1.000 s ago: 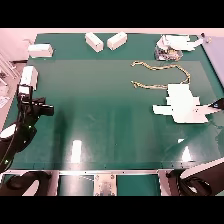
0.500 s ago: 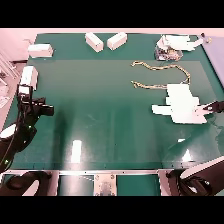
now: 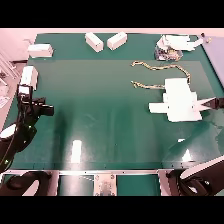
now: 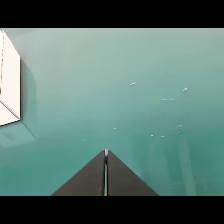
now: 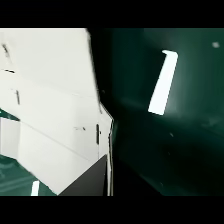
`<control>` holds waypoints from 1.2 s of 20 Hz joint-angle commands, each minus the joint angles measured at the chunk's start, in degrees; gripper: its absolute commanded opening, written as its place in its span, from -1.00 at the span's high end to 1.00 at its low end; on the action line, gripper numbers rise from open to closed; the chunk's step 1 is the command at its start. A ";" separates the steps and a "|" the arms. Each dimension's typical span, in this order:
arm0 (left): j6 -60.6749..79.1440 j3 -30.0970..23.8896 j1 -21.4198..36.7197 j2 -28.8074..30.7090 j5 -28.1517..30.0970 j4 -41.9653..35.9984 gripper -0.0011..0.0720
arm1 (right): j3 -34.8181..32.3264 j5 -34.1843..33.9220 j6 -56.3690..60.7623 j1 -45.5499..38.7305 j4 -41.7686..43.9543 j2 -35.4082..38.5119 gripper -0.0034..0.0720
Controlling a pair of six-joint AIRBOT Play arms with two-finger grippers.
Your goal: Fold the box and place the chain.
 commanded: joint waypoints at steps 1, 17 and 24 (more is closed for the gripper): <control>0.02 0.00 -0.04 0.04 0.00 0.02 0.91 | -0.02 0.22 5.49 1.86 13.05 2.73 0.88; 0.02 0.00 -0.04 0.04 0.02 0.02 0.91 | -1.49 0.02 16.72 36.85 37.70 17.51 0.89; 0.02 0.00 -0.04 0.04 0.00 0.02 0.91 | -1.62 -8.35 26.99 44.48 24.44 22.36 0.89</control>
